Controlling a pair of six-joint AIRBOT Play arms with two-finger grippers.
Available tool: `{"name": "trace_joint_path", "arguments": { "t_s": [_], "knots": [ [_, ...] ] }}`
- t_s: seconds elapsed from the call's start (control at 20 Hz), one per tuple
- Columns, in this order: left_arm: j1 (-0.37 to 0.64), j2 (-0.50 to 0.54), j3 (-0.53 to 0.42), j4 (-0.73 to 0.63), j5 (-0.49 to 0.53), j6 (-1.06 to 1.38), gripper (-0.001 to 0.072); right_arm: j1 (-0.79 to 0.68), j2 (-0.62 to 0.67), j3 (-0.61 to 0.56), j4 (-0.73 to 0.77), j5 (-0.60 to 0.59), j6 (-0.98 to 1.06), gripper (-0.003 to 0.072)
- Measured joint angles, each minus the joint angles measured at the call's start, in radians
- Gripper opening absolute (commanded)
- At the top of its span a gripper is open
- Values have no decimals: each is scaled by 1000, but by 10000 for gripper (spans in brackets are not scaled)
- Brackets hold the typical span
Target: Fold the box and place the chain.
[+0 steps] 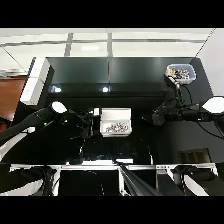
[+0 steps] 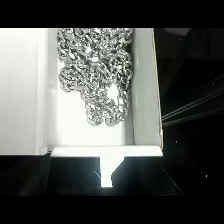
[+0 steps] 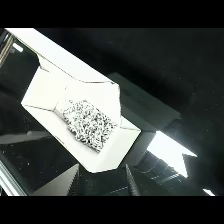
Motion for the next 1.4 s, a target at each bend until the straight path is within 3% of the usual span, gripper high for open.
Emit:
{"name": "trace_joint_path", "arguments": {
  "t_s": [0.2, 0.25, 0.3, 0.35, 0.4, 0.45, 0.75, 0.9, 1.1, 1.4],
  "knots": [
    [-24, -3, 0, -19, 26, -3, 707, 2, 0, 0, 0, -15, 0, 347],
    [-32, -3, 0, -17, 35, -3, 644, 6, 0, 0, 0, -24, 0, 347],
    [-39, -3, 0, -15, 42, -5, 460, 12, 0, 0, 0, -37, 1, 347],
    [-43, -3, 0, -14, 48, -7, 331, 20, 0, 0, 0, -55, 4, 350],
    [-47, -3, 0, -14, 54, -8, 332, 32, 0, 0, 1, -77, 7, 479],
    [-49, -3, 0, -14, 56, -9, 332, 47, -1, -3, 1, -107, 19, 696],
    [-55, -3, 0, -10, 66, -11, 332, 188, -79, -11, 53, -452, 155, 692],
    [-55, -3, 0, -9, 69, -12, 333, 244, -152, -10, 90, -539, 177, 692],
    [-55, -3, 0, -9, 70, -13, 332, 272, -190, 4, 103, -454, 40, 692],
    [-55, -3, 0, -8, 71, -13, 332, 283, -204, 49, 95, -295, -419, 692]
  ]
}}
